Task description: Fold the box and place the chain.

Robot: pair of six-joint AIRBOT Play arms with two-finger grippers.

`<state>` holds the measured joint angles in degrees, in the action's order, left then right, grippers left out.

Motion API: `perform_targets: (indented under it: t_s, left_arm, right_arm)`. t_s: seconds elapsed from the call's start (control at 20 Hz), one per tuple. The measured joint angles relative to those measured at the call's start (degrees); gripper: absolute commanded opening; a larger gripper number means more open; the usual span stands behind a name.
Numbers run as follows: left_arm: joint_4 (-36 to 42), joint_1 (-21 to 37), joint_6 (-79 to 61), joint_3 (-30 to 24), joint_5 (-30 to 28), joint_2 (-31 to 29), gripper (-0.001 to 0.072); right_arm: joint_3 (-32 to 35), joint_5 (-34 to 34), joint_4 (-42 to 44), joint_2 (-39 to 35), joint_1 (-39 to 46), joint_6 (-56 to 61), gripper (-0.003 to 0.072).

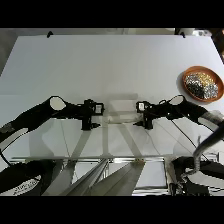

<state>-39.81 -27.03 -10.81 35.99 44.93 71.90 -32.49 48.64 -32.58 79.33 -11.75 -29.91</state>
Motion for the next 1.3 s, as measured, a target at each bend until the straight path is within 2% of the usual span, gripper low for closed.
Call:
perform_targets:
  t_s: [0.5, 0.6, 0.65, 0.8, 0.85, 0.9, 1.25, 1.3]
  left_arm:
    - [5.14, -0.57, 0.50, -0.04, 0.85, 3.21, 0.0678]
    - [5.57, -1.18, 0.79, -0.04, 0.90, 3.61, 0.0518]
    - [5.84, -1.55, 0.94, -0.04, 0.79, 3.74, 0.0490]
    - [6.29, -2.43, 0.98, -0.04, 0.63, 3.93, 0.0468]
    - [6.38, -2.62, 0.98, -0.04, 0.37, 3.96, 0.0400]
    - [6.40, -2.73, 0.96, -0.04, 0.13, 3.98, 0.0380]
    - [6.58, -3.06, 0.94, -0.04, -3.26, 4.00, 0.0376]
    - [6.58, -3.08, 0.94, -0.04, -3.78, 4.00, 0.0330]
  right_arm:
    - [0.00, 0.00, 0.02, 0.00, 0.00, 0.00, 0.0324]
    - [0.00, 0.00, 0.02, 0.00, 0.00, 0.00, 0.0324]
    - [0.00, 0.00, 0.00, 0.00, 0.00, 0.00, 0.0324]
    - [0.00, 0.00, 0.00, 0.00, 0.00, 0.02, 0.0324]
    - [0.00, 0.02, 0.00, 0.00, 0.00, 0.00, 0.0324]
    - [0.00, 0.02, 0.02, 0.00, 0.00, 0.00, 0.0324]
    - [0.00, 0.00, 0.04, 0.00, 0.00, 0.04, 0.0324]
    - [0.00, 0.00, 0.07, 0.00, 0.00, 0.04, 0.0324]
